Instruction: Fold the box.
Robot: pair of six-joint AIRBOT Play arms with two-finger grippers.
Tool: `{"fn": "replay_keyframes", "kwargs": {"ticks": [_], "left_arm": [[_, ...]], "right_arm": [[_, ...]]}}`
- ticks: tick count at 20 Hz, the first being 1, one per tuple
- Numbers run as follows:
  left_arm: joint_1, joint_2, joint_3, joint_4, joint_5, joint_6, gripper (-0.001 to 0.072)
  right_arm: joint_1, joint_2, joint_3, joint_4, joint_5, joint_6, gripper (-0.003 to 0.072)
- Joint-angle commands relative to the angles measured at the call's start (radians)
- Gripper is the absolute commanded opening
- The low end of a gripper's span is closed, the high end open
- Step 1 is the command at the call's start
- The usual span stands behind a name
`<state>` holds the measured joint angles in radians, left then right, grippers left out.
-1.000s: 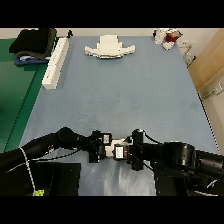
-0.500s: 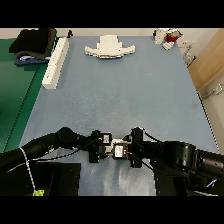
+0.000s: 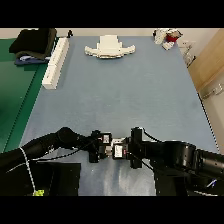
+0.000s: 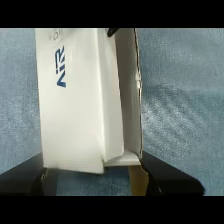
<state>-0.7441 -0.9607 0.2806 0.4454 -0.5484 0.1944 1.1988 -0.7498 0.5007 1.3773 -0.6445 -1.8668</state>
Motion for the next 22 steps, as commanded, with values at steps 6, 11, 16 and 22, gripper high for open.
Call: {"fn": "replay_keyframes", "kwargs": {"ticks": [6,11,16,22], "left_arm": [[0.000,0.001,0.001,0.000,-0.001,0.000,0.0528],[0.000,0.001,0.001,0.000,-0.001,0.000,0.0528],[0.000,0.001,0.001,0.000,-0.001,0.000,0.0528],[0.000,0.001,0.001,0.000,-0.001,0.000,0.0528]], "right_arm": [[0.000,-0.048,-0.008,0.139,0.000,-0.037,0.0201],[0.000,-0.024,-0.007,0.139,0.001,-0.037,0.0310],[-0.002,0.069,-0.008,0.150,0.009,0.021,0.0367],[-0.055,0.191,-0.155,0.178,0.340,0.372,0.0025]]}}
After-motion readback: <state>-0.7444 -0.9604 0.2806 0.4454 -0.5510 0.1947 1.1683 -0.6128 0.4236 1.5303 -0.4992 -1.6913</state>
